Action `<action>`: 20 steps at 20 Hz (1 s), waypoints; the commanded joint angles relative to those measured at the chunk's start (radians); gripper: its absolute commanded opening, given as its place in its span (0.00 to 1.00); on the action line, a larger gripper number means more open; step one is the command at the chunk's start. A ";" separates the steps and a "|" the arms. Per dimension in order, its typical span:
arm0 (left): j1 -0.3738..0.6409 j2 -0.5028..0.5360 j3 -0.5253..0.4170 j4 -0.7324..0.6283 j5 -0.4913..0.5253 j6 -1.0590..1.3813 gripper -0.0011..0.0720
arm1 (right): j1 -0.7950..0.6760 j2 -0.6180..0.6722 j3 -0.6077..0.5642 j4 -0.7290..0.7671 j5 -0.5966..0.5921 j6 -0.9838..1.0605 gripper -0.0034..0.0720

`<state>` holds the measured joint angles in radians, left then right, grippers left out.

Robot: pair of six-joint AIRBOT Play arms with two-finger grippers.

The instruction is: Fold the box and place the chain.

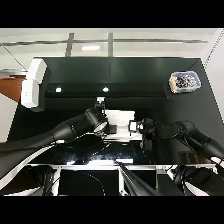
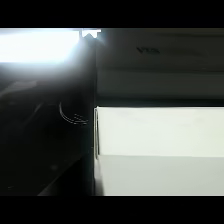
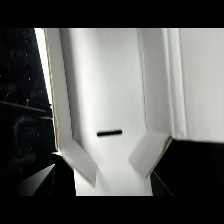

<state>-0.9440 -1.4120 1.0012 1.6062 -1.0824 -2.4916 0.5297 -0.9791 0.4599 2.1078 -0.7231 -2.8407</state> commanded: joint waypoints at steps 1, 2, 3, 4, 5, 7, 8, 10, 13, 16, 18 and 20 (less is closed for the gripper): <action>-0.001 0.014 -0.029 0.011 0.007 -0.019 0.06 | 0.001 0.012 0.010 -0.057 -0.032 -0.016 0.98; -0.002 0.013 -0.042 0.008 0.029 -0.019 0.06 | 0.001 0.011 0.010 -0.036 -0.016 -0.045 0.99; -0.001 0.009 -0.046 0.006 0.032 -0.019 0.06 | 0.001 0.006 0.010 -0.009 0.005 -0.079 0.99; -0.001 0.006 -0.046 0.008 0.032 -0.019 0.06 | 0.001 0.000 0.010 0.025 0.021 -0.113 0.99; 0.000 0.003 -0.046 0.010 0.032 -0.019 0.06 | 0.001 -0.011 0.010 0.057 0.035 -0.145 0.99; 0.000 -0.002 -0.047 0.012 0.034 -0.019 0.06 | 0.010 -0.023 0.010 0.076 0.057 -0.148 0.98; 0.000 -0.003 -0.047 0.013 0.036 -0.019 0.06 | 0.016 -0.024 0.010 0.076 0.061 -0.148 0.97; 0.000 -0.003 -0.047 0.012 0.043 -0.019 0.06 | 0.032 -0.024 0.010 0.085 0.061 -0.148 0.80; 0.000 -0.003 -0.047 0.009 0.052 -0.019 0.06 | 0.045 -0.024 0.010 0.095 0.057 -0.147 0.48; 0.000 -0.003 -0.047 0.009 0.053 -0.019 0.06 | 0.045 -0.024 0.010 0.102 0.056 -0.137 0.35; -0.001 -0.003 -0.047 0.008 0.053 -0.019 0.06 | 0.045 -0.024 0.010 0.130 0.056 -0.124 0.29; -0.001 -0.003 -0.047 0.008 0.054 -0.019 0.06 | 0.045 -0.025 0.010 0.157 0.060 -0.124 0.28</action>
